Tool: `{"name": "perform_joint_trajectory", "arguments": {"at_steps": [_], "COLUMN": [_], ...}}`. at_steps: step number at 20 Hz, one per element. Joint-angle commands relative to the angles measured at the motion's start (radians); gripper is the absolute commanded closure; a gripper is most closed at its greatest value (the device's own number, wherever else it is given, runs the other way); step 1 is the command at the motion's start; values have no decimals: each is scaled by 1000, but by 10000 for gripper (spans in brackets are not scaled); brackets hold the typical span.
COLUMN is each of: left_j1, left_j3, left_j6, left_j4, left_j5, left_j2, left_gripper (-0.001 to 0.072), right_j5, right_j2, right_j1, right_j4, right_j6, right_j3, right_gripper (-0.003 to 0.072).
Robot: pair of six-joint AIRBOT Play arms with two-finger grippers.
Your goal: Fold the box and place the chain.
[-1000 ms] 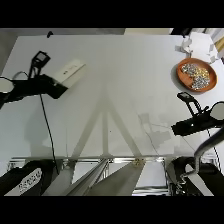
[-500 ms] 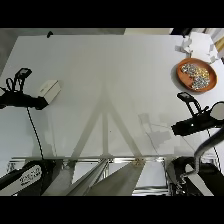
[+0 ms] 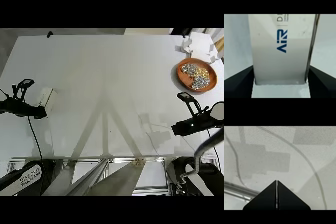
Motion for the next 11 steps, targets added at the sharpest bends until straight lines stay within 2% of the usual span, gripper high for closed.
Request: {"name": "perform_joint_trajectory", "arguments": {"at_steps": [1,5,11], "left_j1": [-22,-92,-134], "left_j3": [-2,-2,-2], "left_j6": [7,15,14], "left_j4": [-2,8,10], "left_j5": [34,69,114], "left_j2": [71,142,152], "left_gripper": [14,14,15], "right_j5": [0,0,0], "right_j2": [1,1,1], "right_j1": [-1,-1,0], "right_j4": [0,0,0], "right_j6": [0,0,0], "right_j3": [0,0,0], "right_gripper": [680,680,680]}}
